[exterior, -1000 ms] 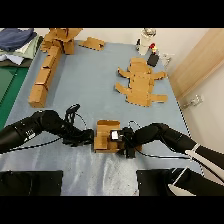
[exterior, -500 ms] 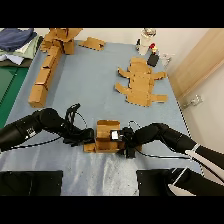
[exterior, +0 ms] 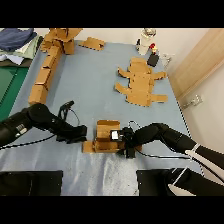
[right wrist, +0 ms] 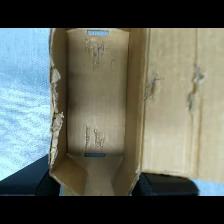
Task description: Fold the box.
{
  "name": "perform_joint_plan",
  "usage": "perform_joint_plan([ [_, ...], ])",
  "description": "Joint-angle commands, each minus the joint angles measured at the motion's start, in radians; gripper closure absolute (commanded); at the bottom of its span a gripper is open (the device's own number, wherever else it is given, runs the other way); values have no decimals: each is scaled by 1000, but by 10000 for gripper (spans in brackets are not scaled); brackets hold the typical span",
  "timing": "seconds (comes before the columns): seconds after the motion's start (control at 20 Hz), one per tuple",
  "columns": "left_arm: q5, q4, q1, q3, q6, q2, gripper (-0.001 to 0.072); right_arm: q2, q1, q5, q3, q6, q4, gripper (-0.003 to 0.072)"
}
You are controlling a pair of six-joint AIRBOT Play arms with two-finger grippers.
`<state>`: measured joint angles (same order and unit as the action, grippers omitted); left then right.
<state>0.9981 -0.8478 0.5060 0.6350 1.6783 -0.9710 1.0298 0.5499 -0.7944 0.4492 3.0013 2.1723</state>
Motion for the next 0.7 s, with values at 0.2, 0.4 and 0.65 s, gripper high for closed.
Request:
perform_joint_plan([
  [0.2, 47, -74, -105, -56, 68, 48, 698, -1, 0, 0, 0, 0, 0, 172],
  [0.4, 14, -72, -105, -92, 85, -5, 698, -1, 0, 0, 0, 0, 0, 171],
  [0.65, -7, -61, -52, -92, 84, -68, 698, -1, 0, 0, 0, 0, 0, 172],
])
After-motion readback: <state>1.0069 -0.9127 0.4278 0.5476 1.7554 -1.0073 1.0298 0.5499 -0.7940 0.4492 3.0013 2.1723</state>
